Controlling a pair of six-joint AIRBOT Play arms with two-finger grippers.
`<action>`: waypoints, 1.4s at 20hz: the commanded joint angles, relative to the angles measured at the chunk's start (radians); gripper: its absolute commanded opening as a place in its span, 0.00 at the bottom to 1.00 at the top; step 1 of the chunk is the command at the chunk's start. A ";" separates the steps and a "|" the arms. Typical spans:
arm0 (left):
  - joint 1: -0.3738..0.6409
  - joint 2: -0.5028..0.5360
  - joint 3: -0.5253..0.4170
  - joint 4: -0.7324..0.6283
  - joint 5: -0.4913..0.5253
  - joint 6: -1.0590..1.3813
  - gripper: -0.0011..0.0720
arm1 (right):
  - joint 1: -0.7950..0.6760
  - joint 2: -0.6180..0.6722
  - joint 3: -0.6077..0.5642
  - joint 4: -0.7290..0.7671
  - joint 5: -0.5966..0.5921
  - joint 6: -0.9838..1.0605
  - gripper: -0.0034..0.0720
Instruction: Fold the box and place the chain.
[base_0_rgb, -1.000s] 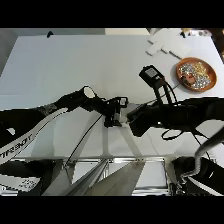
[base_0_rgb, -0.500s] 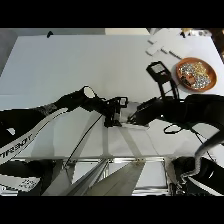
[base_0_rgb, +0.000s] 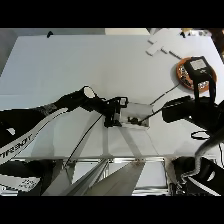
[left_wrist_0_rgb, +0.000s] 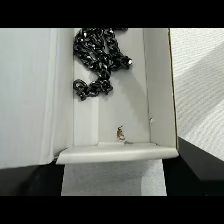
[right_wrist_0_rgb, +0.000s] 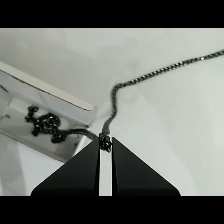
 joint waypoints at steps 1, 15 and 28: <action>0.000 0.000 0.000 0.000 0.001 0.000 0.25 | 0.001 0.029 0.000 -0.020 0.037 0.018 0.07; 0.000 0.000 0.000 0.000 0.000 0.000 0.25 | 0.001 -0.249 -0.017 0.378 -0.314 -0.097 0.07; 0.000 0.000 0.000 0.000 0.000 0.000 0.25 | 0.001 -0.276 -0.182 0.383 -0.439 -0.144 0.30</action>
